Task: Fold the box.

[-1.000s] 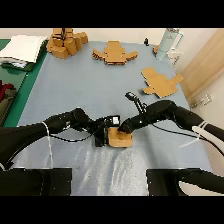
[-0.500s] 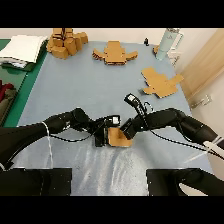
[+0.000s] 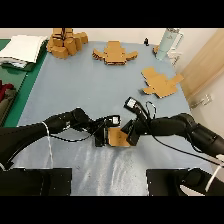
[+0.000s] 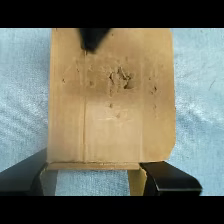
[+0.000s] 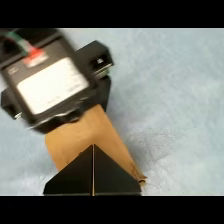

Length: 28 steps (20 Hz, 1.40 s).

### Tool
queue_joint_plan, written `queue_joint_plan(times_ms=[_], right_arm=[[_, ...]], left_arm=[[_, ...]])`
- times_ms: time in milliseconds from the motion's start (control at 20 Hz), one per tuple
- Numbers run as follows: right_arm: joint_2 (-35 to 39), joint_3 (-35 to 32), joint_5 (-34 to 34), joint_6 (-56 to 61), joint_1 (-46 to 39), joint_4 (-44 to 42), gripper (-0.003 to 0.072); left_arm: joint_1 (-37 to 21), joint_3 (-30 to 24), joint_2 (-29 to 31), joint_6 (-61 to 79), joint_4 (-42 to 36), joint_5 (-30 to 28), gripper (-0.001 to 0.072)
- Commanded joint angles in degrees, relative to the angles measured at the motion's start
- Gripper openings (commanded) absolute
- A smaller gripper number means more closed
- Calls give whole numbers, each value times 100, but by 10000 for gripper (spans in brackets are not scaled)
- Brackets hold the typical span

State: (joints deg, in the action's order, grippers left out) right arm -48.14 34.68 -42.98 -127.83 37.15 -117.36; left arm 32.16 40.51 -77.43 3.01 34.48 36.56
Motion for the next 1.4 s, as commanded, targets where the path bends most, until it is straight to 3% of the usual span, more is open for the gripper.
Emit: queue_joint_plan(times_ms=[0,250,450,500,550,600,750,1350], right_arm=[[260,-164,59,376,726,1276,4],[667,-411,122,651,1641,2894,4],[616,-588,796,636,1941,3558,19],[570,-588,828,636,1941,3556,128],[522,-588,859,636,1941,3554,400],[474,-588,909,634,1941,3534,539],[238,-588,984,632,1941,3272,597],[-546,-588,1694,627,2059,4301,596]], left_arm=[[0,2,-2,2,2,-2,513],[0,2,-2,2,4,-2,513],[0,2,-2,2,2,-2,513],[0,2,-2,2,2,-2,513],[0,2,-2,0,2,-2,513],[0,2,-2,2,2,-2,513],[0,2,-2,0,2,-2,513],[0,2,-2,2,2,-2,513]])
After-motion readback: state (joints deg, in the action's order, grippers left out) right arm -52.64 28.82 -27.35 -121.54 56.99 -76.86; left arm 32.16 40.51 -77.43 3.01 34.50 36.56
